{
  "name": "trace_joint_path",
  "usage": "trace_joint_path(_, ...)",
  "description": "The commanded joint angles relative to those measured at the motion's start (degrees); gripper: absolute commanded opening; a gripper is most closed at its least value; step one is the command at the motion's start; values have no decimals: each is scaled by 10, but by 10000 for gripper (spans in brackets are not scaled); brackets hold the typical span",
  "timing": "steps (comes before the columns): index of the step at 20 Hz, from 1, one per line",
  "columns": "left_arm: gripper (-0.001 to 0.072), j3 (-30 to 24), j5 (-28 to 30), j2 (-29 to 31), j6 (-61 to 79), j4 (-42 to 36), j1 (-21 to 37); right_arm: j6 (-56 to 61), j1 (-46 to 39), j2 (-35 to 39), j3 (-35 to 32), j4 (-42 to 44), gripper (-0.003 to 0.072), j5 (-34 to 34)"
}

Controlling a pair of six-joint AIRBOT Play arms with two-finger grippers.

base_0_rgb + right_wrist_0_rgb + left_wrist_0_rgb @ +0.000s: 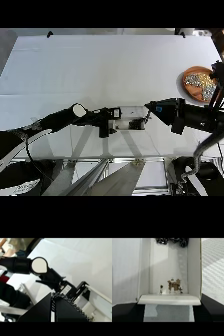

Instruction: Fold the box and place the chain.

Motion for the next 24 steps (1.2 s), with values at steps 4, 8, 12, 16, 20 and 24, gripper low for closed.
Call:
trace_joint_path(4, 134, 0, 0, 0, 0, 0, 0, -5, 19, -3, -1, -75, 11, -66)
trace_joint_path(8, 133, 0, 0, 0, 0, 0, 0, -3, 72, -32, -22, -137, 11, -74)
trace_joint_path(12, 133, 0, 0, 0, 0, 0, 0, -3, 96, -82, -25, -202, 11, -79)
trace_joint_path(16, 134, 0, 0, 0, 0, 0, 0, -3, 118, -155, -25, -236, 11, -74)
trace_joint_path(20, 134, 0, 0, 0, 0, 0, 0, -4, 163, -232, -25, -249, 11, -73)
trace_joint_path(24, 134, 0, 0, 0, 0, 0, 0, -4, 194, -284, -25, -249, 12, -95)
